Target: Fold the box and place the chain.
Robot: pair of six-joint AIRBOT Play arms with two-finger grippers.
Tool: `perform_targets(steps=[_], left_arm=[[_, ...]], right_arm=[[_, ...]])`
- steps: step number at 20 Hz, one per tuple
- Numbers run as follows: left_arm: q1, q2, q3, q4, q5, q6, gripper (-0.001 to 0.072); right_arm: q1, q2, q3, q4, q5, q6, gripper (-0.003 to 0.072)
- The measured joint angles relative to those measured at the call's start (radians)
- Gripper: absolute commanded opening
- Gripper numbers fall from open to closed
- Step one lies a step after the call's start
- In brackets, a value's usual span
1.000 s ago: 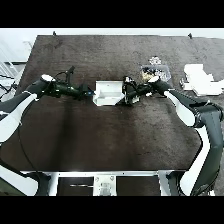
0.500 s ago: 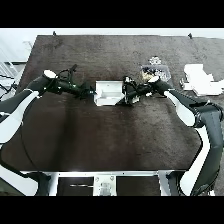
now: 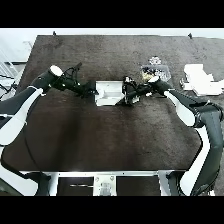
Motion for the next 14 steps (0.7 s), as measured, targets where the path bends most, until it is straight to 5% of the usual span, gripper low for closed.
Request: perform_targets(steps=[14], left_arm=[[-0.096, 0.0, 0.059, 0.222, 0.035, -0.29, 0.0369]], right_arm=[[0.0, 0.0, 0.0, 0.0, 0.0, 0.0, 0.0481]])
